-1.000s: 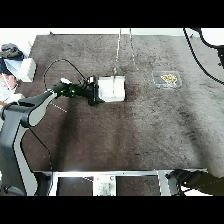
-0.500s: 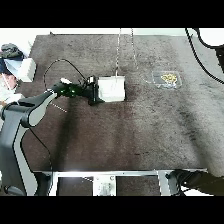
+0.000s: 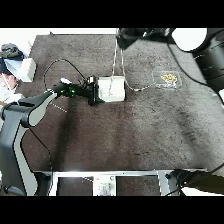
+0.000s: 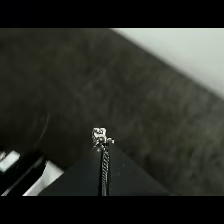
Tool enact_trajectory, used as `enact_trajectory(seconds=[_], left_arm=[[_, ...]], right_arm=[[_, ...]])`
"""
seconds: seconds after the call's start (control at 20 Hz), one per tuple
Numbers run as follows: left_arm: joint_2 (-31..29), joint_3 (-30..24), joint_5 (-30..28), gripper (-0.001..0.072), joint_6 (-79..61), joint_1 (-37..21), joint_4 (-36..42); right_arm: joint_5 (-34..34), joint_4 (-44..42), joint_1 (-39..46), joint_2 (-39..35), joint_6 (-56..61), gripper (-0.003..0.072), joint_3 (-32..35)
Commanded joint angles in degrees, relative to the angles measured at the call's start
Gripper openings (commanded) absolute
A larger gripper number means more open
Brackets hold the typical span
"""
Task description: Fold the box and place the chain.
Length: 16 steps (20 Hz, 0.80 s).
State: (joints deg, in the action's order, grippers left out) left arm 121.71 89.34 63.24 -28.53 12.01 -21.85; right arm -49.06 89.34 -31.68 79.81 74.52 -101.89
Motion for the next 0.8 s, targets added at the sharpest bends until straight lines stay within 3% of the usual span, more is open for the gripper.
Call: enact_trajectory(seconds=[0.0,0.35,0.4,0.45,0.75], left_arm=[[0.02,0.07,0.0,0.0356,0.0,-0.04,0.02],[0.02,0.07,0.0,0.0355,0.0,-0.04,0.02],[0.02,0.07,-0.02,0.0356,0.0,-0.04,0.02],[0.02,0.07,0.0,0.0355,0.0,-0.04,0.02],[0.02,0.07,-0.02,0.0356,0.0,-0.04,0.0]], right_arm=[[-4.02,-3.65,-0.04,2.49,0.02,0.001,4.76],[5.97,-5.35,1.57,9.11,0.72,0.0024,16.65],[7.28,-5.35,2.43,9.88,0.7,0.0246,17.27],[7.98,-5.35,3.65,10.32,0.7,0.0515,17.79],[5.22,-5.46,17.53,10.19,11.52,0.0523,25.2]])
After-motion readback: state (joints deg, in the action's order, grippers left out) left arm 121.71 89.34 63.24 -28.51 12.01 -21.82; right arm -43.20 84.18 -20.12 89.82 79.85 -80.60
